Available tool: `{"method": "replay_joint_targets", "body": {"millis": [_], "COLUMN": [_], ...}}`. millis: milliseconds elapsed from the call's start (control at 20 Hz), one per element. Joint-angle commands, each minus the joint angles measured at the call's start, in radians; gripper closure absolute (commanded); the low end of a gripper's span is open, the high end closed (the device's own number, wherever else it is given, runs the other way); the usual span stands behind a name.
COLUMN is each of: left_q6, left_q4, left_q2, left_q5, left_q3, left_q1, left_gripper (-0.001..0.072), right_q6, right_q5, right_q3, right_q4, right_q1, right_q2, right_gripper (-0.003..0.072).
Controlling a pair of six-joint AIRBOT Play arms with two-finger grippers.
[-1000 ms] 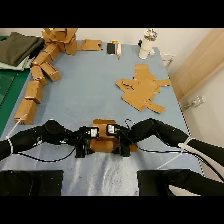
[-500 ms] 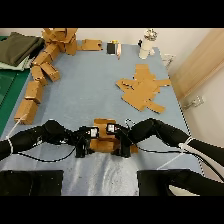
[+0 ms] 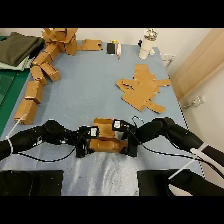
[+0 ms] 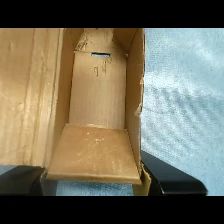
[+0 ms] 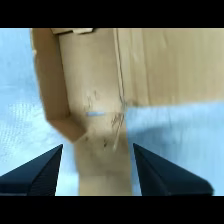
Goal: Fold the box.
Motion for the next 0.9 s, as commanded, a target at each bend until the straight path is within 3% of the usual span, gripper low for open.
{"method": "replay_joint_targets", "body": {"millis": [0,250,700,750,800,850], "left_q6": [0.0,0.0,0.0,0.0,0.0,0.0], "left_q4": [0.0,0.0,0.0,0.0,0.0,0.0], "left_q2": [-0.001,-0.001,-0.001,-0.001,-0.001,-0.001], "left_q5": [0.0,-0.001,-0.001,0.0,0.0,0.0], "left_q3": [0.0,0.0,0.0,0.0,0.0,0.0], "left_q1": [0.001,0.001,0.001,0.001,0.001,0.001], "left_gripper": [0.0113,0.0113,0.0112,0.0112,0.0113,0.0113], "right_q6": [0.296,0.888,0.983,1.031,1.074,1.1], "right_q5": [-0.028,-0.041,0.023,0.026,0.027,0.05], "right_q3": [0.001,0.001,0.001,0.001,0.001,0.001], "right_q4": [-0.031,0.043,0.246,0.25,0.258,0.262], "right_q1": [-0.005,-0.005,0.0,0.004,0.003,0.003], "right_q2": [0.094,0.171,0.15,0.14,0.129,0.115], "right_gripper": [-0.0018,-0.0017,-0.0008,0.0104,0.0458,0.0681]}}
